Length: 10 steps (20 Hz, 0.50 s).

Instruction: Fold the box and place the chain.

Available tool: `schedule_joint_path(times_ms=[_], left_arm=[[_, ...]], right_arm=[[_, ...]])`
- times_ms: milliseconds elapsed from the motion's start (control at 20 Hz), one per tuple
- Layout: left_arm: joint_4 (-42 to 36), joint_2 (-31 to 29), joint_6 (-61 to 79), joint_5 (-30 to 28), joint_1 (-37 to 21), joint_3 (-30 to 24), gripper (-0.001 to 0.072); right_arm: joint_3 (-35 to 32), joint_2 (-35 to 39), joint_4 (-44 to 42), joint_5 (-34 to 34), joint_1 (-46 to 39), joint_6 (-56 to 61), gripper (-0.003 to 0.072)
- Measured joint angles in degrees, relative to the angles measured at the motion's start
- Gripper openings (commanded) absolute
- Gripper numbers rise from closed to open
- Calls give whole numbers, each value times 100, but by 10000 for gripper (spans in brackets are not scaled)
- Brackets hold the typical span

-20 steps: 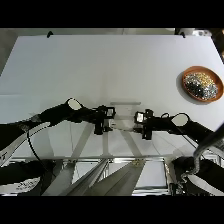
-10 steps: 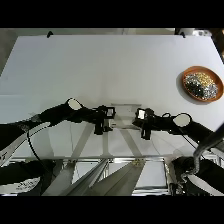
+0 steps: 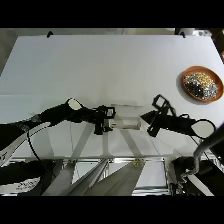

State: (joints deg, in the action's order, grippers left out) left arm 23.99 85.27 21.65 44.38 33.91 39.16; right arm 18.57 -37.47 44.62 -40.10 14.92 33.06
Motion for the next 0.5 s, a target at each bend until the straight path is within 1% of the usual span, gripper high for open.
schedule_joint_path(times_ms=[100,250,350,500], left_arm=[[0,0,0,0,0,0,338],[2,0,0,0,0,0,338],[2,0,-2,0,0,0,338],[2,0,-2,0,0,0,338]], right_arm=[[-2,179,509,-339,-553,1329,15],[-33,297,1268,-940,-1394,2951,15],[-127,328,1585,-1189,-1869,3668,14],[-308,271,1714,-1357,-2264,4240,14]])
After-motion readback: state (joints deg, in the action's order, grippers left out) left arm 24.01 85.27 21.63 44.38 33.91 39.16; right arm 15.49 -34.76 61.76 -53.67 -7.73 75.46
